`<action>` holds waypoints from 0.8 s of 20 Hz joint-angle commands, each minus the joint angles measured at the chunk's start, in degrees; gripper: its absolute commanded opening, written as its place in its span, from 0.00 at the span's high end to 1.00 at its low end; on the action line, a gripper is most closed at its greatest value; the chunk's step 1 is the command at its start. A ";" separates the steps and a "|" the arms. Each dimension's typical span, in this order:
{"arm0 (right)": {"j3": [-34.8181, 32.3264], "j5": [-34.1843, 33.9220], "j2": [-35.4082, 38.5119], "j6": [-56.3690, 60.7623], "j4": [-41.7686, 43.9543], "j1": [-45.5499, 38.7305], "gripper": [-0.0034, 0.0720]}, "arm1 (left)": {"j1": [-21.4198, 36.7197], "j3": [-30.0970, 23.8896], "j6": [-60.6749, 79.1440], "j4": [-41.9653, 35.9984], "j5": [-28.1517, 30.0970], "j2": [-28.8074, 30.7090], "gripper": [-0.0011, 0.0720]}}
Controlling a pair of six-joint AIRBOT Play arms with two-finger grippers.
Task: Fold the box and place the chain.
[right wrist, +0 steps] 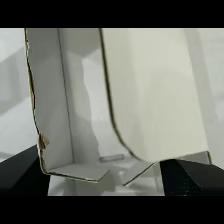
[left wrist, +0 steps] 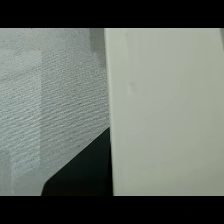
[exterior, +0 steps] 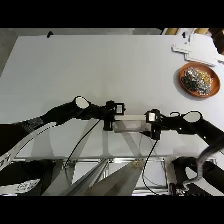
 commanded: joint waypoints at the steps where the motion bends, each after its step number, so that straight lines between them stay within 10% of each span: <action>1: 0.07 0.74 -2.93 -2.93 3.26 -0.28 0.07 | -0.02 -0.02 0.02 0.00 0.02 -0.02 0.97; 16: 0.37 -0.35 -6.95 -7.30 5.33 -0.28 0.26 | -0.02 -0.02 0.02 0.00 0.02 -0.02 0.97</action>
